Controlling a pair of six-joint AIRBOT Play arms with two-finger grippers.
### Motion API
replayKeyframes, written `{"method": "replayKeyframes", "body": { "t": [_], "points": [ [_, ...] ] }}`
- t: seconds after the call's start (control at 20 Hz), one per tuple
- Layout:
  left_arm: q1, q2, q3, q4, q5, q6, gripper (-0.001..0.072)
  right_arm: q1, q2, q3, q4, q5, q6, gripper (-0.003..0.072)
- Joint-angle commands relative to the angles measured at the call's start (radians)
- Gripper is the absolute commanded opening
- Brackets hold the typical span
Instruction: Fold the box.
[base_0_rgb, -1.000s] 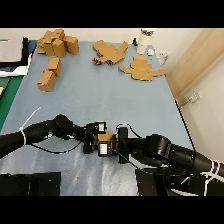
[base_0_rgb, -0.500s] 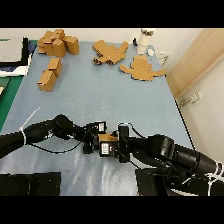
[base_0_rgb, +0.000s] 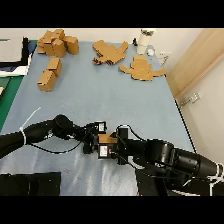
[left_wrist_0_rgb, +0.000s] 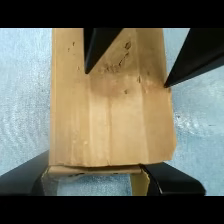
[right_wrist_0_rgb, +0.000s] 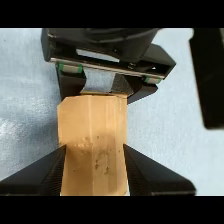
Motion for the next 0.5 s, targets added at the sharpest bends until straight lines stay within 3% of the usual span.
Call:
{"method": "replayKeyframes", "body": {
  "t": [0.0,0.45],
  "points": [
    [0.000,0.000,0.000,0.000,0.001,0.000,0.0513,0.018,-0.026,-0.001,-0.061,0.008,0.052,0.0547],
    [0.000,0.000,0.000,0.000,0.000,0.000,0.0512,0.023,-0.045,-0.001,-0.047,0.011,0.051,0.0544]
  ]
}}
